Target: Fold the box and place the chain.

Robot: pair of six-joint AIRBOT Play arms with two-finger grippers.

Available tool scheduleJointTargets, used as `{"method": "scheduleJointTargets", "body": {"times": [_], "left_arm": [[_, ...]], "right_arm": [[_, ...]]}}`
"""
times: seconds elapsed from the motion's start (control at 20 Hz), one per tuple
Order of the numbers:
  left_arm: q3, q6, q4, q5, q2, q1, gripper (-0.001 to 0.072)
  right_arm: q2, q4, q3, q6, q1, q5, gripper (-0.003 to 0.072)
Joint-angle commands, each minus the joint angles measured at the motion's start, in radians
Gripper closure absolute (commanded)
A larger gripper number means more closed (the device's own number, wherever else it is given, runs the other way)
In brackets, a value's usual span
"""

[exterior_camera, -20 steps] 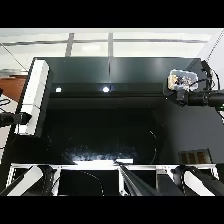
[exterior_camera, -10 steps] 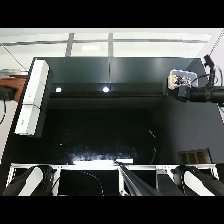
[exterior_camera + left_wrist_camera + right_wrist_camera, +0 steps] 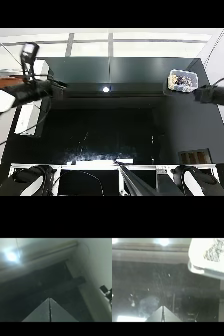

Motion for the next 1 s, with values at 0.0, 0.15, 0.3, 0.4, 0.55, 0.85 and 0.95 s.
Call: {"method": "scheduleJointTargets", "body": {"times": [0.0, 0.15, 0.3, 0.4, 0.55, 0.85, 0.95], "left_arm": [[-0.067, -0.160, 0.081, 0.051, 0.004, -0.072, 0.0679], [-0.058, -0.160, 0.084, 0.072, 0.006, -0.070, 0.0679], [-0.058, -0.160, 0.084, 0.074, 0.006, -0.071, 0.0679], [-0.058, -0.161, 0.084, 0.074, 0.004, -0.071, 0.0679], [-0.058, -0.160, 0.084, 0.075, -0.008, -0.071, 0.0679], [-0.058, -0.161, 0.084, 0.077, -0.034, -0.071, 0.0679], [-0.058, -0.160, 0.084, 0.077, -0.037, -0.071, 0.0679]], "right_arm": [[0.048, -0.029, -0.176, 0.009, 0.002, -0.012, 0.0659], [0.048, -0.014, -0.221, 0.014, 0.002, 0.105, 0.0660], [0.048, -0.013, -0.221, 0.014, 0.002, 0.131, 0.0660], [0.048, -0.013, -0.221, 0.014, 0.002, 0.129, 0.0659], [0.048, -0.013, -0.221, 0.014, 0.002, 0.129, 0.0659], [0.048, -0.013, -0.221, 0.014, 0.002, 0.129, 0.0660], [0.048, -0.013, -0.221, 0.014, 0.002, 0.129, 0.0659]]}}
